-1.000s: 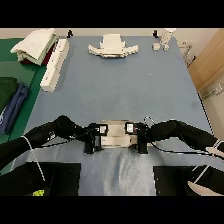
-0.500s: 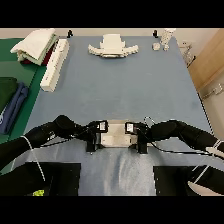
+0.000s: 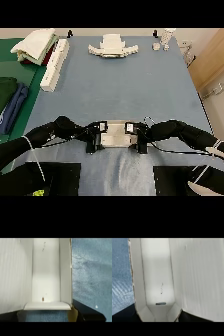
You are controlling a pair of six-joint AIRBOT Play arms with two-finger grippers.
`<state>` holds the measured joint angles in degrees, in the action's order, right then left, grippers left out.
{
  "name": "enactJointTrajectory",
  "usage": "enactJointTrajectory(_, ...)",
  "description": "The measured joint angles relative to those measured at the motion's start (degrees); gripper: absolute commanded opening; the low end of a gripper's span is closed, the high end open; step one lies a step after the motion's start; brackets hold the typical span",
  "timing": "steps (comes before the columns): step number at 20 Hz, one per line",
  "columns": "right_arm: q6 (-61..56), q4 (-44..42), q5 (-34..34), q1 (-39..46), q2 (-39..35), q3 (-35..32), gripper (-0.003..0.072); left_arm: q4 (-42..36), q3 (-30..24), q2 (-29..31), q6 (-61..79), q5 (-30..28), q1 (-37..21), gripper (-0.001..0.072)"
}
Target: Fold the box.
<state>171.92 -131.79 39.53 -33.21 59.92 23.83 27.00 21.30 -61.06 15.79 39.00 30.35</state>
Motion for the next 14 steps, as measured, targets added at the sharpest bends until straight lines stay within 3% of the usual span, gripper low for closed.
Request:
enactJointTrajectory(1, 0.0, 0.0, 0.0, 0.0, 0.0, 0.0, 0.0515, 0.0, 0.0, 0.0, 0.1, 0.0, 0.0, 0.0636)
enactJointTrajectory(2, 0.0, 0.0, 0.0, 0.0, 0.0, 0.0, 0.0515, 0.0, 0.0, 0.0, 0.1, 0.0, 0.0, 0.0530)
enactJointTrajectory(3, 0.0, 0.0, 0.0, 0.0, 0.0, 0.0, 0.0515, 0.0, 0.0, 0.0, 0.1, -0.1, 0.0, 0.0474)
enactJointTrajectory(14, 0.0, 0.0, 0.0, 0.0, 0.0, 0.0, 0.0515, 0.2, 0.0, 0.0, 0.1, -0.1, 0.0, 0.0475)
